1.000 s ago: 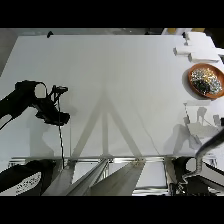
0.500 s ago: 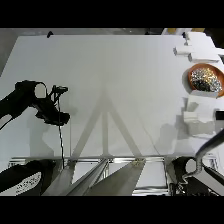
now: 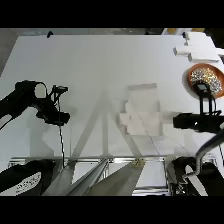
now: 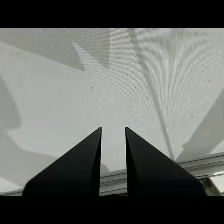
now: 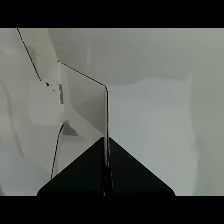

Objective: Fold the box and place the chain.

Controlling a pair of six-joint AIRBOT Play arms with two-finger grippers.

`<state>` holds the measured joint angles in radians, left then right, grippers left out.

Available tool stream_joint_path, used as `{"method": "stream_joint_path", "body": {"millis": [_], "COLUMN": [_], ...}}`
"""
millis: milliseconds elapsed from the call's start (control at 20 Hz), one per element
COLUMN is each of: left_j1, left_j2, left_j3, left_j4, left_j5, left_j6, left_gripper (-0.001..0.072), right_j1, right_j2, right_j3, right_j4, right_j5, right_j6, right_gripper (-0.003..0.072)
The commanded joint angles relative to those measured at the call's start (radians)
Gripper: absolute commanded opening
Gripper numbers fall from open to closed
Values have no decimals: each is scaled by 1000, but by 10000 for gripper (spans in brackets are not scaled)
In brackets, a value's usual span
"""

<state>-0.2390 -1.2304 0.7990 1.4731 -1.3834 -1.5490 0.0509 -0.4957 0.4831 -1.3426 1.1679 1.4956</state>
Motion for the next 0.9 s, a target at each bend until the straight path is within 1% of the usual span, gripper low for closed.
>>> {"method": "stream_joint_path", "body": {"millis": [0,100,250,300,350,400,450,500,550,600,650,700,750,800,850], "left_j1": [0,1,0,0,0,0,1,0,0,0,0,-5,-18,-35,-58], "left_j2": [0,-1,-1,-1,-1,-4,-10,-23,-42,-71,-107,-150,-203,-257,-315], "left_j3": [0,0,0,-3,-7,-10,-9,-9,-9,-9,2,29,77,130,189], "left_j4": [-10,0,-18,-32,-77,-170,-318,-534,-750,-948,-1084,-1137,-1137,-1120,-1103], "left_j5": [47,95,134,182,225,278,320,343,334,303,274,253,222,189,166], "left_j6": [4,1,19,69,138,253,388,565,749,927,1051,1093,1096,1087,1070], "left_gripper": [170,170,171,171,173,211,320,441,488,514,514,515,537,584,596], "right_j1": [168,207,219,219,219,219,219,219,219,219,219,219,219,219,219], "right_j2": [122,121,121,121,121,121,121,121,121,121,121,121,121,121,121], "right_j3": [-83,-83,-85,-85,-85,-85,-85,-85,-85,-85,-85,-85,-85,-85,-85], "right_j4": [56,56,36,18,2,-5,-5,-4,-4,-4,-4,-4,-4,-5,-5], "right_j5": [-27,-27,-38,-44,-51,-58,-62,-62,-61,-61,-61,-61,-61,-61,-61], "right_j6": [110,118,119,120,120,120,120,120,120,120,120,120,119,119,119], "right_gripper": [21,21,21,21,21,21,21,21,21,21,21,21,21,21,21]}}
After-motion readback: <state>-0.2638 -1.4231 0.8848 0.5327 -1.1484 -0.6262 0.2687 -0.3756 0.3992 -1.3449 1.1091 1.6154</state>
